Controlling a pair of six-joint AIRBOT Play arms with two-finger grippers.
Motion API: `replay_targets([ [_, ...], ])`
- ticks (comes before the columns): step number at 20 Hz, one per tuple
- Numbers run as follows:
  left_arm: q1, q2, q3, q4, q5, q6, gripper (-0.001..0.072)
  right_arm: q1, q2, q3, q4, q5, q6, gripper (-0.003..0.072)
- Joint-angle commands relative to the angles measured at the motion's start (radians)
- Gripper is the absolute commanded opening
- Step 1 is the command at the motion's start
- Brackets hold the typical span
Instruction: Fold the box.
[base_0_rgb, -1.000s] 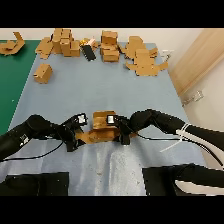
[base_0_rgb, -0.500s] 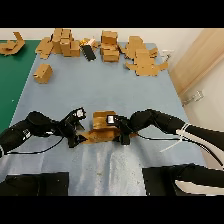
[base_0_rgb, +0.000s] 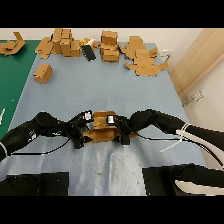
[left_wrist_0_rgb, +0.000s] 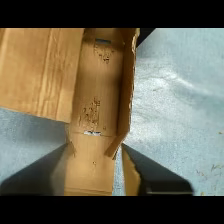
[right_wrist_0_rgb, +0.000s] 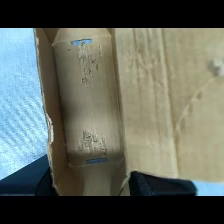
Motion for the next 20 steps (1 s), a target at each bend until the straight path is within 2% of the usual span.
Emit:
replay_targets([
  [1,-0.010,0.000,0.001,0.008,0.024,-0.024,0.0283,0.000,0.000,0.000,0.000,0.000,0.000,0.0511],
  [16,-0.010,0.000,0.001,0.006,-0.012,-0.024,0.0278,0.000,0.000,0.000,0.000,0.000,0.000,0.0511],
  [17,-0.010,0.000,0.002,0.006,-0.011,-0.021,0.0126,0.000,0.000,0.000,0.000,0.000,0.000,0.0511],
  [18,-0.010,0.000,0.002,0.006,-0.010,0.000,0.0049,0.000,0.000,0.000,0.000,0.000,0.000,0.0511],
  [20,-0.010,0.000,0.001,0.006,-0.009,0.043,0.0052,0.000,0.000,0.000,0.000,0.000,0.000,0.0511],
])
